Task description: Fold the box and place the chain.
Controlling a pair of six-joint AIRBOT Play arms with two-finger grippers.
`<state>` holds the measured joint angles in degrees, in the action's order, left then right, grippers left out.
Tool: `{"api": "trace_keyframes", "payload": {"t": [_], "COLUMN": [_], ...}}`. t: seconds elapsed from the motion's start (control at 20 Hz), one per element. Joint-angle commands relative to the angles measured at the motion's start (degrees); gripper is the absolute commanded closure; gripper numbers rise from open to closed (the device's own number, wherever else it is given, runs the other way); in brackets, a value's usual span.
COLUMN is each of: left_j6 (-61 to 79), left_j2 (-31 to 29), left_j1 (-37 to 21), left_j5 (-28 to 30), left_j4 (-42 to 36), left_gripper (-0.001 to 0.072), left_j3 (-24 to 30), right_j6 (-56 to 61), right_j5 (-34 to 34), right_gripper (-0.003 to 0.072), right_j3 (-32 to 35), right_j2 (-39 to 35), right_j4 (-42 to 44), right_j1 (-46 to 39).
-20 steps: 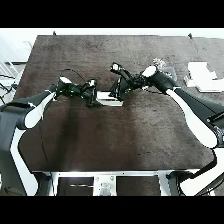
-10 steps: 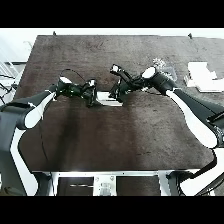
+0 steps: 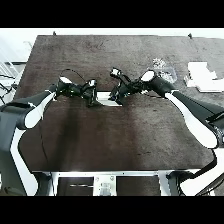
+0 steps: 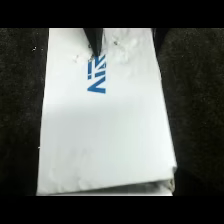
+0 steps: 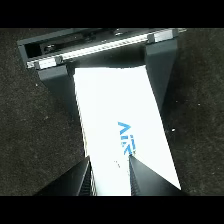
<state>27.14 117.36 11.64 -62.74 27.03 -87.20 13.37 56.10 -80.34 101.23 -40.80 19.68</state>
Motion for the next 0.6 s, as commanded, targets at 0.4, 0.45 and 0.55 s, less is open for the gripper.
{"api": "trace_keyframes", "payload": {"t": [0.4, 0.45, 0.55], "left_j6": [-0.11, -0.11, -0.11], "left_j2": [0.02, 0.02, 0.02], "left_j1": [-0.04, -0.04, -0.04], "left_j5": [0.04, 0.02, -0.02], "left_j4": [-0.02, -0.02, -0.02], "left_gripper": [0.0258, 0.0259, 0.0259], "left_j3": [0.00, 0.00, 0.00], "right_j6": [-2.05, -2.05, -2.03], "right_j5": [2.73, 3.21, 4.24], "right_gripper": [0.0259, 0.0259, 0.0259], "right_j3": [-1.27, -1.75, -2.29], "right_j2": [-0.11, -0.17, -0.17], "right_j4": [1.86, 1.88, 1.81], "right_j1": [-0.15, -0.15, -0.17]}}
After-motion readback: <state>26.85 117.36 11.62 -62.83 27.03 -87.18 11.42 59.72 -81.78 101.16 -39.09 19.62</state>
